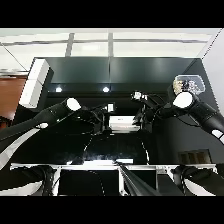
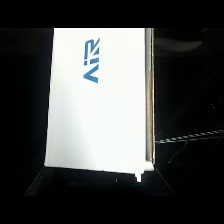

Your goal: Fold the box and place the chain.

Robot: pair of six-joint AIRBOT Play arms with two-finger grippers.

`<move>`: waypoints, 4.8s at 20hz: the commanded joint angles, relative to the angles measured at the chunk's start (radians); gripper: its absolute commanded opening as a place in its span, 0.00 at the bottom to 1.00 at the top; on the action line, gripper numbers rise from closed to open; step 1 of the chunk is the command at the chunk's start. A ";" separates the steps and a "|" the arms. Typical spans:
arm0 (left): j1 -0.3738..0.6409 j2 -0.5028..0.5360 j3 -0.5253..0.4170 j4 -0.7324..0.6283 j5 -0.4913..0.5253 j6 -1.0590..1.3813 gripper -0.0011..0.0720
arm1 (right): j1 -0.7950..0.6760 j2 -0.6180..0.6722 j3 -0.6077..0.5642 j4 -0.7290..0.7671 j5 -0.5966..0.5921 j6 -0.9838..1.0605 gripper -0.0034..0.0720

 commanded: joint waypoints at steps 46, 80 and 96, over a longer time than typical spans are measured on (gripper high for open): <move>0.000 0.001 0.001 0.000 0.003 -0.001 0.56 | -0.089 -0.110 -0.163 0.371 -0.075 0.520 0.07; -0.144 -0.158 0.383 0.085 -0.126 -0.428 0.99 | -0.726 0.322 -0.095 0.087 0.096 0.579 0.07; -0.187 -0.198 0.405 0.269 -0.175 -0.462 0.99 | -0.726 0.322 -0.095 0.089 0.095 0.580 0.07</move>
